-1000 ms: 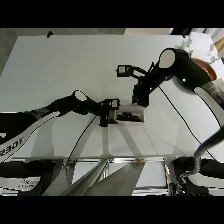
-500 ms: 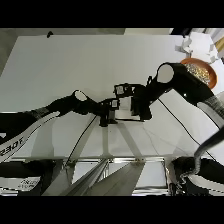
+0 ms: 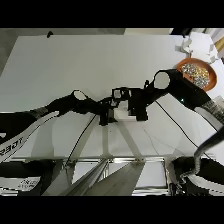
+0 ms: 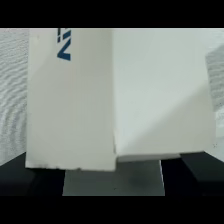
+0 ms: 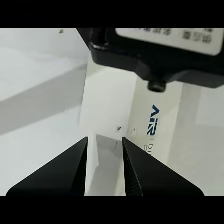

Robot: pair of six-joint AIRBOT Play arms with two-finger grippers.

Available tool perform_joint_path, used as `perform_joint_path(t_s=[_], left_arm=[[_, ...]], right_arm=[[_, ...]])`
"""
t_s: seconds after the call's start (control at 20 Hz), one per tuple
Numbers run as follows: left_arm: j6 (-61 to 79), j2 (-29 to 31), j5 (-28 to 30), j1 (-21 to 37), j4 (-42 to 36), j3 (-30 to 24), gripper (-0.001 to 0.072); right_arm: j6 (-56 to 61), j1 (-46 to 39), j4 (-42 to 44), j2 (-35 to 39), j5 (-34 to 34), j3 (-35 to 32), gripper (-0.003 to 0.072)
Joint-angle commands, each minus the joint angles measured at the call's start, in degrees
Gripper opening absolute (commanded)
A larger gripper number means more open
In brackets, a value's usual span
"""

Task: Fold the box and place the chain.

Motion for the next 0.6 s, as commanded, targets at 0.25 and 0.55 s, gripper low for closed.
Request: perform_joint_path(t_s=[0.25, 0.55], left_arm=[[0.17, 0.00, -0.42, -0.04, 0.20, -0.04, 0.0031], [0.17, 0.00, -0.42, -0.04, 0.20, -0.04, 0.0031]], right_arm=[[-0.44, 0.20, -0.42, 3.08, -1.55, -0.07, 0.0263], [-0.42, 0.09, -0.50, 3.80, -6.49, -0.07, 0.0266]])
